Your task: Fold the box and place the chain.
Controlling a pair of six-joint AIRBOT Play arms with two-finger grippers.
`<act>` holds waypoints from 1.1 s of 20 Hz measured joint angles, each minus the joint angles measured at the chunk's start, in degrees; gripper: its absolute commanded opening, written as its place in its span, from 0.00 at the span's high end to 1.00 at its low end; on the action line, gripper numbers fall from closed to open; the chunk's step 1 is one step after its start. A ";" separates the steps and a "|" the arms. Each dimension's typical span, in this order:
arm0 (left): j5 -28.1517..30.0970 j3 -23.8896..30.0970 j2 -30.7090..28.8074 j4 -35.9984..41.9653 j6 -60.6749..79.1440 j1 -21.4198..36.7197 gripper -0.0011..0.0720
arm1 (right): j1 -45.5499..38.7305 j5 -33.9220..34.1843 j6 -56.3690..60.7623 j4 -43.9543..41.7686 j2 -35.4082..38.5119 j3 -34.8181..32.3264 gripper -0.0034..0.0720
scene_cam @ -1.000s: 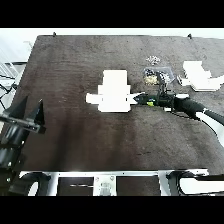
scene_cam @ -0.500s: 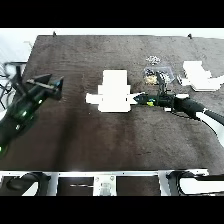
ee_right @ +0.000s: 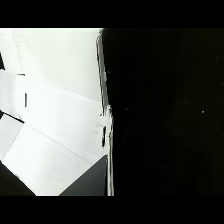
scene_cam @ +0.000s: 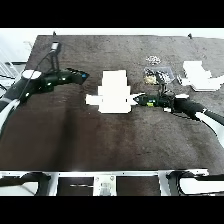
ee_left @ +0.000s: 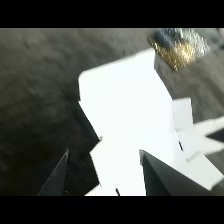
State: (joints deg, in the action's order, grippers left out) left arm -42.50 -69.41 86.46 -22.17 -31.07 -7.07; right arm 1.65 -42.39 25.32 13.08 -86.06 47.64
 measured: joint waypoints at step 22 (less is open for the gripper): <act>-35.60 -43.65 39.23 -8.52 -20.24 -1.86 0.27 | 0.11 -0.46 -3.41 -5.77 -3.02 -0.26 0.94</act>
State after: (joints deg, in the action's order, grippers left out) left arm -78.11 -113.06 125.69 -30.70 -51.31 -8.93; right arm 1.76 -42.85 21.91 7.31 -89.08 47.37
